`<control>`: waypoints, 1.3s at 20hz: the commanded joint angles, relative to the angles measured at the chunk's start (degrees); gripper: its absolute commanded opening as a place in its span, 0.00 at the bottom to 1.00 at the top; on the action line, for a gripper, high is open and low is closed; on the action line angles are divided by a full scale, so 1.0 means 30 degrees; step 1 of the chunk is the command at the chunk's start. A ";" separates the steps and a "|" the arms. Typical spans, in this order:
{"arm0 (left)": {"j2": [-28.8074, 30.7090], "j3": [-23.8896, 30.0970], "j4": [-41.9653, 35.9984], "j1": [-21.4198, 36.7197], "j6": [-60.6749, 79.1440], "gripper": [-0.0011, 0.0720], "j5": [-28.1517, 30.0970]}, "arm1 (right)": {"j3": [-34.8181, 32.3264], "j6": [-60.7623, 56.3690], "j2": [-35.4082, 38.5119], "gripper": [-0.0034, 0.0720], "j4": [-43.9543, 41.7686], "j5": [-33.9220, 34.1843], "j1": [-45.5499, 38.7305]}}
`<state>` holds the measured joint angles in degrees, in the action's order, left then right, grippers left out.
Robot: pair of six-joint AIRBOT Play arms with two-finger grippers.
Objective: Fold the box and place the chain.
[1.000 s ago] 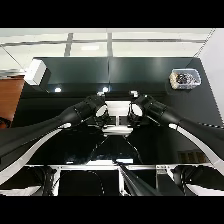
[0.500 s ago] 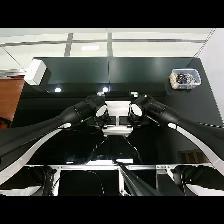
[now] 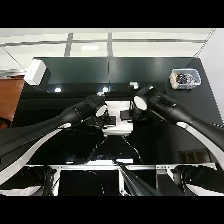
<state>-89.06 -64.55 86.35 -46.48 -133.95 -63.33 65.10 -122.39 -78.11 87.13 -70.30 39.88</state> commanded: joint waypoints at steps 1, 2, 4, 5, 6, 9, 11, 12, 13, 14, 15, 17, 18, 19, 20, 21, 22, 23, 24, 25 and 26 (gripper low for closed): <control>0.0000 -0.0015 0.0000 0.0007 0.0000 0.05 -0.0066 | 0.0831 0.1188 0.2652 0.47 0.2747 -0.0852 -0.0044; 0.0000 -0.0015 -0.0007 0.0007 0.0000 0.05 -0.0051 | 0.0831 0.1180 0.3679 0.47 0.5027 -0.1005 -0.0211; 0.0000 -0.0015 -0.0015 0.0007 -0.0007 0.05 0.0080 | 0.0663 0.1180 0.4823 0.47 1.0244 -0.0896 -0.0991; 0.0000 -0.0015 -0.0007 0.0007 0.0000 0.05 0.0073 | 0.0525 0.1173 0.4838 0.47 1.2590 -0.0459 -0.1792; 0.0000 -0.0015 -0.0007 0.0007 -0.0007 0.05 0.0087 | 0.0197 0.1166 0.4728 0.57 1.3602 0.0954 -0.3024; 0.0000 -0.0015 -0.0015 0.0007 -0.0007 0.05 0.0073 | -0.0874 0.0991 0.3628 1.00 1.1795 0.6710 -0.7861; 0.0000 -0.0015 -0.0007 0.0007 0.0000 0.05 0.0073 | -0.0772 0.0299 0.1763 1.00 0.9661 0.9464 -1.1249; 0.0000 -0.0015 -0.0007 0.0007 0.0000 0.05 0.0095 | -0.0291 0.0306 0.0583 1.00 0.8480 1.0309 -1.2750; 0.0000 -0.0015 -0.0007 0.0007 -0.0007 0.05 0.0117 | 0.0605 0.0313 -0.0699 1.00 0.7541 1.0338 -1.3923; 0.0000 -0.0015 0.0000 0.0007 0.0000 0.05 0.0160 | 0.1880 0.0415 -0.2149 1.00 0.6601 0.9865 -1.4914; 0.0000 -0.0015 0.0000 0.0015 -0.0007 0.05 0.0153 | 0.3424 0.0641 -0.3628 1.00 0.5756 0.8969 -1.5613; 0.0000 -0.0015 -0.0015 0.0007 -0.0007 0.05 0.0146 | 0.6419 0.1829 -0.6339 1.00 0.4430 0.7023 -1.6393; 0.0000 -0.0015 -0.0015 0.0007 -0.0007 0.05 0.0087 | 0.7759 0.2441 -0.7461 1.00 0.3920 0.6098 -1.6538; 0.0000 -0.0015 -0.0015 0.0007 -0.0007 0.05 0.0058 | 0.9071 0.2725 -0.8524 1.00 0.3636 0.5136 -1.6640; 0.0000 -0.0015 -0.0015 0.0007 0.0000 0.05 0.0051 | 1.0076 0.2841 -0.9333 1.00 0.3330 0.4459 -1.6677; 0.0000 -0.0015 -0.0015 0.0007 -0.0007 0.05 0.0058 | 1.0914 0.3053 -1.0018 1.00 0.2820 0.3971 -1.6677; 0.0000 -0.0015 -0.0015 0.0007 -0.0007 0.05 0.0066 | 1.1344 0.3337 -1.0411 1.00 0.2178 0.3854 -1.6677; 0.0000 -0.0015 -0.0015 0.0007 0.0000 0.05 0.0058 | 1.1519 0.3475 -1.0644 0.84 0.1836 0.3869 -1.6640; 0.0000 -0.0015 -0.0015 0.0007 0.0000 0.05 0.0051 | 1.1562 0.3475 -1.0775 0.83 0.1807 0.3854 -1.6626; 0.0000 -0.0015 -0.0015 0.0007 0.0000 0.05 0.0051 | 1.1562 0.3475 -1.0885 0.83 0.1807 0.3781 -1.6626; 0.0000 -0.0015 -0.0015 0.0007 0.0000 0.05 0.0058 | 1.1562 0.3475 -1.0965 0.82 0.1814 0.3752 -1.6640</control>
